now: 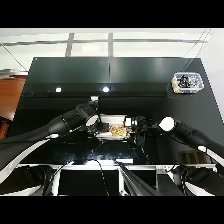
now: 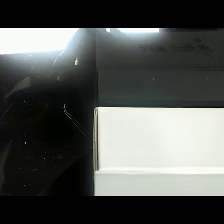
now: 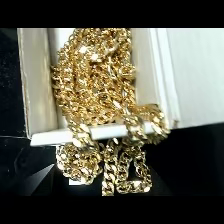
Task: Fold the box and place the chain.
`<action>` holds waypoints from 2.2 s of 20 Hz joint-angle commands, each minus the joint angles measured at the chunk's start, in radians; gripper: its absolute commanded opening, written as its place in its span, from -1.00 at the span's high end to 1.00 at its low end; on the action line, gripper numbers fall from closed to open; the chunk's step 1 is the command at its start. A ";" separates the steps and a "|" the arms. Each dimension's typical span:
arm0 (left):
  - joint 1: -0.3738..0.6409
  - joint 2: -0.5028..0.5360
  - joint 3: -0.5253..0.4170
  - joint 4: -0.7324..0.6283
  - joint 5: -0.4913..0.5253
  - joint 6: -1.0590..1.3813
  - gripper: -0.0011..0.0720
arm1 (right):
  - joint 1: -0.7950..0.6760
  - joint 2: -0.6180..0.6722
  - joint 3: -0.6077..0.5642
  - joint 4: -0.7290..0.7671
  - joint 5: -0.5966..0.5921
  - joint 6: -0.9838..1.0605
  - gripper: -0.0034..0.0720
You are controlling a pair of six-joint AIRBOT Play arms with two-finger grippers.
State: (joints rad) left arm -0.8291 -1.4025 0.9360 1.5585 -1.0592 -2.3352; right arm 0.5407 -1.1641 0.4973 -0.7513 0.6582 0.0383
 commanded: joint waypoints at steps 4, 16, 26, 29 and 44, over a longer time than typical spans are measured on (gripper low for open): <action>0.000 0.000 0.000 0.000 0.000 0.000 0.88 | 0.072 -0.012 0.000 -0.001 -0.089 0.011 -0.33; 0.000 0.000 0.000 0.000 -0.001 0.000 0.88 | -0.001 0.145 0.003 -0.070 -0.071 0.282 0.85; 0.000 0.000 0.000 0.000 -0.001 0.000 0.88 | -0.024 0.325 0.143 -0.098 0.173 0.523 0.85; 0.000 0.000 0.000 0.000 -0.001 0.000 0.88 | -0.023 0.335 0.251 -0.085 0.231 0.565 0.85; 0.000 0.000 0.000 0.000 -0.001 0.000 0.88 | -0.023 0.330 0.517 0.133 0.197 0.584 0.85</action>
State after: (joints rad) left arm -0.8291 -1.4025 0.9360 1.5585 -1.0599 -2.3352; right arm 0.5182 -0.8310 0.9894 -0.6247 0.8383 0.6109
